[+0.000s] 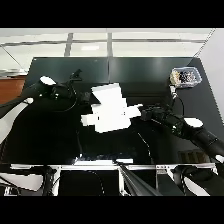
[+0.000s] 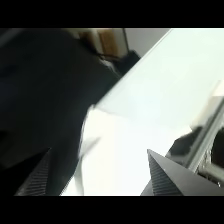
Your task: Fold the box and place the chain.
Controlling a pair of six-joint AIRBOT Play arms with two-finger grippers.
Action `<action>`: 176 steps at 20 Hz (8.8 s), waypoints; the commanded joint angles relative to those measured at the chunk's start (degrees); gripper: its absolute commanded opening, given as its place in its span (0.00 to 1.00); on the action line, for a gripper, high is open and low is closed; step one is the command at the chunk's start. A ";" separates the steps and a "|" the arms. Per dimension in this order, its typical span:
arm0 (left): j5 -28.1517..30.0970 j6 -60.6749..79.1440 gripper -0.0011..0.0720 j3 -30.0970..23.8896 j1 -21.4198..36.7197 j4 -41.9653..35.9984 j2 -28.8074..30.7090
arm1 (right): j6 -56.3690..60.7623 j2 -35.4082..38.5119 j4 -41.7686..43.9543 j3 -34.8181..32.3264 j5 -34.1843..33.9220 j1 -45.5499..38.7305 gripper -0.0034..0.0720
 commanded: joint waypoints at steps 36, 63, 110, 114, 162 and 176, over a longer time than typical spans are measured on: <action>11.85 44.63 0.05 -9.11 -12.02 12.41 11.19 | -4.74 4.35 -61.02 11.93 28.63 -0.44 0.98; 15.21 47.43 0.06 -9.14 -16.31 16.87 10.91 | -35.01 -12.22 -32.50 12.07 12.39 9.60 0.98; 13.79 47.45 0.05 -9.11 -17.11 16.85 9.70 | -33.44 -21.64 -38.38 15.67 16.26 7.52 0.97; 13.79 47.45 0.05 -9.11 -17.11 16.85 9.70 | -33.42 -21.64 -38.56 15.67 16.31 7.52 0.97; 32.17 8.90 0.06 -18.29 -23.34 12.87 26.97 | -33.46 -21.64 -38.38 15.65 16.20 7.52 0.58; 33.40 7.15 0.05 -18.29 -23.39 16.26 17.20 | -33.46 -21.64 -38.38 15.65 16.20 7.50 0.58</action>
